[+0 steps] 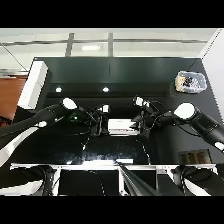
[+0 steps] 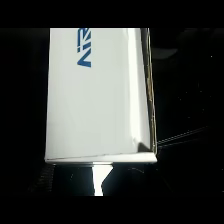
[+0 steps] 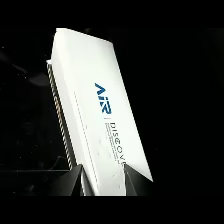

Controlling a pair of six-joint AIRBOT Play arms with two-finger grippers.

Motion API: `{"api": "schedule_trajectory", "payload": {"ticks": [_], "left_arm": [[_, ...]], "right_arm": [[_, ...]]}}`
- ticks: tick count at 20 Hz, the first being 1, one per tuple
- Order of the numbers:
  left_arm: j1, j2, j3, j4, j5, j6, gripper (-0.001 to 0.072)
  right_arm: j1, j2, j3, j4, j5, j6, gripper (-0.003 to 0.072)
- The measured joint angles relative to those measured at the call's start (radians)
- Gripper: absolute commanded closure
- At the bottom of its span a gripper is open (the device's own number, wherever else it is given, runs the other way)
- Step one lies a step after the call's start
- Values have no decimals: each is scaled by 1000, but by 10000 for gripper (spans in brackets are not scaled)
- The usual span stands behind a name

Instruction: Fold the box and place the chain.

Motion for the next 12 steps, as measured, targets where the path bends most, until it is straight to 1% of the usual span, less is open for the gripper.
{"api": "schedule_trajectory", "payload": {"ticks": [12], "left_arm": [[0, 0, 0, 0, 0, 0, 306]], "right_arm": [[0, 0, 0, -44, -2, 44, 397]]}}
